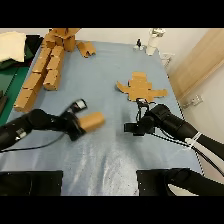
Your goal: Fold the box.
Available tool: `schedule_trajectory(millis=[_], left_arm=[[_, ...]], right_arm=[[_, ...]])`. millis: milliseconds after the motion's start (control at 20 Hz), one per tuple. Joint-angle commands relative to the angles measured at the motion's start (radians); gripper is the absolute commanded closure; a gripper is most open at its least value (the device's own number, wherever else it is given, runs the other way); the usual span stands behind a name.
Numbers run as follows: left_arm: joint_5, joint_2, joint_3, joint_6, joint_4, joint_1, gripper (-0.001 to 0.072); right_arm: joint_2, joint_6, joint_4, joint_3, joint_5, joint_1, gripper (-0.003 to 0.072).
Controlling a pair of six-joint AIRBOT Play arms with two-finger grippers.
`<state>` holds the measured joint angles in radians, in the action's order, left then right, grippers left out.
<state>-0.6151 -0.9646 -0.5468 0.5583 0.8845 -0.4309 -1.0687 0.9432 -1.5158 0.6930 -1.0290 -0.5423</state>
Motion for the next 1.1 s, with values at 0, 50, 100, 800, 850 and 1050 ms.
schedule_trajectory(millis=[0, 50, 100, 800, 850, 1050], left_arm=[[0.006, 0.049, -0.018, 0.53, 0.355, 0.233, 0.0184], [0.007, 0.047, -0.023, 0.573, 0.357, 0.303, 0.0184], [0.01, 0.04, -0.031, 0.583, 0.357, 0.365, 0.0184], [0.189, -0.293, -0.258, 0.623, 0.337, 0.486, 0.0184], [0.191, -0.318, -0.276, 0.623, 0.325, 0.487, 0.0184], [0.233, -0.377, -0.309, 0.623, 0.301, 0.486, 0.0184]], right_arm=[[0.0, -0.004, 0.002, 0.001, 0.0, 0.0, 0.0682], [0.0, -0.003, 0.002, 0.001, 0.0, 0.0, 0.0683], [0.0, -0.002, 0.002, 0.001, 0.0, 0.0, 0.0683], [0.0, -0.001, 0.0, 0.001, 0.028, -0.001, 0.0682], [0.0, -0.001, 0.0, 0.001, 0.033, -0.001, 0.0682], [0.0, -0.001, 0.0, 0.001, 0.055, -0.001, 0.0683]])
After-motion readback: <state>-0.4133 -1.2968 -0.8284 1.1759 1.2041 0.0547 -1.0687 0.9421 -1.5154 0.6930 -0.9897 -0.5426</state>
